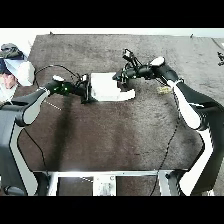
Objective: Fold the box and place the chain.
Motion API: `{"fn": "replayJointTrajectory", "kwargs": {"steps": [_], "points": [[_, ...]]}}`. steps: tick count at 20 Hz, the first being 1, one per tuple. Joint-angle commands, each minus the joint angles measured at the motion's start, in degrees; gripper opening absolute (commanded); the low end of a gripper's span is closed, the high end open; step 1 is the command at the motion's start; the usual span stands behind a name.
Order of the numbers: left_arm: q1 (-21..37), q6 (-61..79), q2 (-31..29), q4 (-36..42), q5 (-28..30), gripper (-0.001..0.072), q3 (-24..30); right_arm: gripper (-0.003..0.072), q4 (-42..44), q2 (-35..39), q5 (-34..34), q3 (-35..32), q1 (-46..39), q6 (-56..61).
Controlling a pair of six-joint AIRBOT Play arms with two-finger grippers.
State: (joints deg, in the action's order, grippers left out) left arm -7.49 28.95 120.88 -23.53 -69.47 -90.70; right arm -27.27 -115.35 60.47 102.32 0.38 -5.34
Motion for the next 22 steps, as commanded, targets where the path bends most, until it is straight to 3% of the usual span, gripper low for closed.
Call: {"fn": "replayJointTrajectory", "kwargs": {"steps": [1, 11, 16, 21, 22], "points": [[0.04, 0.02, 0.02, 0.02, 0.02, 0.0348, 0.00, -0.0010, -1.27, -1.90, -4.39, -0.02, 0.11, 0.02], [0.02, 0.02, 0.02, 0.02, 0.00, 0.0348, 0.00, -0.0010, -4.00, -4.11, -4.35, 0.04, 0.13, 0.02], [0.04, 0.02, 0.02, 0.02, 0.00, 0.0348, 0.00, -0.0010, -4.15, 1.60, -0.55, 0.04, -0.17, 0.04], [0.04, 0.02, 0.02, 0.02, 0.00, 0.0349, 0.00, -0.0009, -18.67, 9.27, 7.61, 0.04, -1.11, 4.68], [0.04, 0.02, 0.02, 0.02, 0.00, 0.0348, 0.00, 0.0039, -21.40, 9.49, 9.22, 0.02, -1.11, 5.68]]}}
